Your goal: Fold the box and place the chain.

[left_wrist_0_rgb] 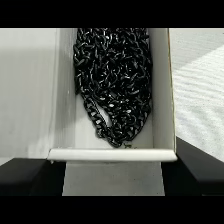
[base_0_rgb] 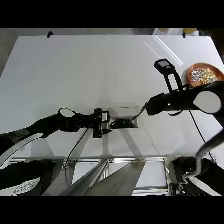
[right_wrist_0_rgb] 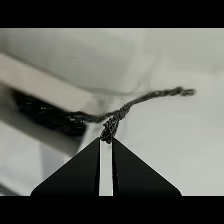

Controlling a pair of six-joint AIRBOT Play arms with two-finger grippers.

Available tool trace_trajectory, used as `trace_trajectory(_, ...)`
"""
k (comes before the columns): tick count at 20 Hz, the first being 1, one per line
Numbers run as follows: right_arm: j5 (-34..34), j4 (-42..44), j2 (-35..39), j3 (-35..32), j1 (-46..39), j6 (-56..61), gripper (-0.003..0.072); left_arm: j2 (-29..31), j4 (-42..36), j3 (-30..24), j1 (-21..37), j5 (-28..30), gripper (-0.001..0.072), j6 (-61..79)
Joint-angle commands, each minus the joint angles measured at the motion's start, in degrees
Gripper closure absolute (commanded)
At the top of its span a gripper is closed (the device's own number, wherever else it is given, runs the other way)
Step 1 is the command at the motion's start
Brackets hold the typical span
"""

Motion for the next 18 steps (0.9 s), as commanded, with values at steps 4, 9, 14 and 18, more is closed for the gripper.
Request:
trace_trajectory(4, -4.55, 12.09, 3.82, 0.07, 9.55, -1.55, 0.0669, 0.02, 0.0, 0.0, -0.02, 0.0, 0.0499, 0.0)
trace_trajectory(9, -13.18, 14.21, 3.78, 0.07, 14.64, -1.79, 0.0669, 0.02, 0.0, 0.0, -0.02, 0.0, 0.0499, 0.0)
trace_trajectory(14, -14.84, 13.38, 3.58, 0.07, 14.58, -1.79, 0.0669, 0.02, 0.0, 0.0, -0.02, 0.02, 0.0499, 0.0)
trace_trajectory(18, -14.6, 10.56, 2.51, 0.07, 14.58, -1.75, 0.0669, 0.02, 0.0, 0.0, -0.02, 0.02, 0.0499, 0.0)
